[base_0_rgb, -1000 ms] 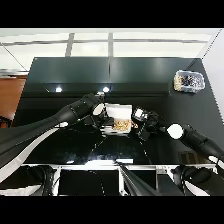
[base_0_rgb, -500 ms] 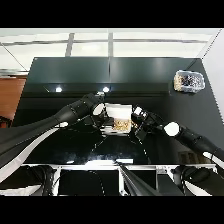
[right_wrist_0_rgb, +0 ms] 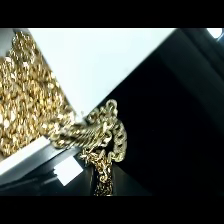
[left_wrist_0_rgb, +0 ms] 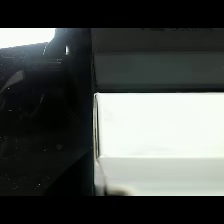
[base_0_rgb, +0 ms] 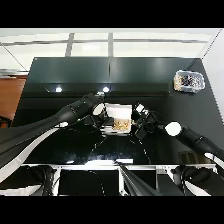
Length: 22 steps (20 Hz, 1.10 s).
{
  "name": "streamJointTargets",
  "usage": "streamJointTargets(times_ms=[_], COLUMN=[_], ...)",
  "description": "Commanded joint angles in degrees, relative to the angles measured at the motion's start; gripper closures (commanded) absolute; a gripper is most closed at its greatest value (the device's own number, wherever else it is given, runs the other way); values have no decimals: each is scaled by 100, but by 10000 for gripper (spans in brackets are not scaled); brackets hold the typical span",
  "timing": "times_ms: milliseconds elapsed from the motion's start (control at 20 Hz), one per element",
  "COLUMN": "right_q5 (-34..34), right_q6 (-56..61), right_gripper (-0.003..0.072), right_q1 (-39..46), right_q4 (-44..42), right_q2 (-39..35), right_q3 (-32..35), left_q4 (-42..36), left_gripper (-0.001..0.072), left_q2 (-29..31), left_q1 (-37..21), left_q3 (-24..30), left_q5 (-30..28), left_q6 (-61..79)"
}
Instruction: Fold the box and place the chain.
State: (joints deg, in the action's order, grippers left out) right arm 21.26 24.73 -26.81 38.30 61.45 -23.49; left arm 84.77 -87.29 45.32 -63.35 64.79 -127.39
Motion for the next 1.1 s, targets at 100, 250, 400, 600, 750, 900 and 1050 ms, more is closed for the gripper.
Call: streamJointTargets(times_ms=[100, 250, 400, 600, 750, 900, 1050], right_q5=[1311, 2118, 2699, 2789, 2118, 2024, 2122], right_q6=[1036, 2199, 3163, 3812, 3980, 4028, 4444], right_gripper=[671, 671, 671, 670, 670, 664, 439], right_q1=[584, 979, 1110, 986, 378, -24, -50], right_q4=[20, 243, 199, -929, -1010, -741, -66], right_q2=[-789, -1377, -1794, -1731, -1517, -1169, -1032], right_q3=[-468, -1043, -1596, -1665, -1637, -1637, -1637], left_q4=[0, 2, 0, 2, 0, 0, 2], left_gripper=[680, 680, 680, 680, 680, 680, 680], left_q2=[0, 0, 0, 0, 0, 0, 0], left_q1=[-2, -2, -2, -2, -2, -2, -2], left_q3=[0, 0, 0, 0, 0, 0, 0], left_q5=[-2, -2, -2, -2, -28, -20, -2], left_q6=[2, 2, 2, 2, 2, 2, 2])
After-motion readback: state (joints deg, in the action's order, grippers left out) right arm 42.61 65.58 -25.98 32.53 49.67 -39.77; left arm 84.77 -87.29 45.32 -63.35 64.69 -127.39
